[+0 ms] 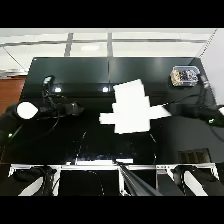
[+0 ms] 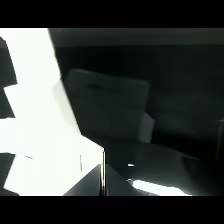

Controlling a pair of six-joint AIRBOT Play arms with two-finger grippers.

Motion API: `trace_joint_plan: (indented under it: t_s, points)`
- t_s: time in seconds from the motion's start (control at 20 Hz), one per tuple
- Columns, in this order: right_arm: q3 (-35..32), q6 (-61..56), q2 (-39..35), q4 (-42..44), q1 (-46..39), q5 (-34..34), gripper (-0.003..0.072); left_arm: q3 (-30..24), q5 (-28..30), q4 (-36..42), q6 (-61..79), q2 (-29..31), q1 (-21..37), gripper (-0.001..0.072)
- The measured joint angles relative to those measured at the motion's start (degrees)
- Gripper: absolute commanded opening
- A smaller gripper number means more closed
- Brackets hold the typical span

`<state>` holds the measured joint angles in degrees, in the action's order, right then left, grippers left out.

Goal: Fold the box and place the chain.

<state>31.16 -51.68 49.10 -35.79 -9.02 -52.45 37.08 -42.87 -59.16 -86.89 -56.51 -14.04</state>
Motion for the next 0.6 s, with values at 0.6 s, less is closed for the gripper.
trace_joint_plan:
  t_s: [0.6]
  points:
    - [-7.67, -3.85, -2.36, 2.64, 17.75, 14.67, 0.0021, 20.52, -19.8, 31.82, 31.41, -33.94, 1.29, 0.0608]
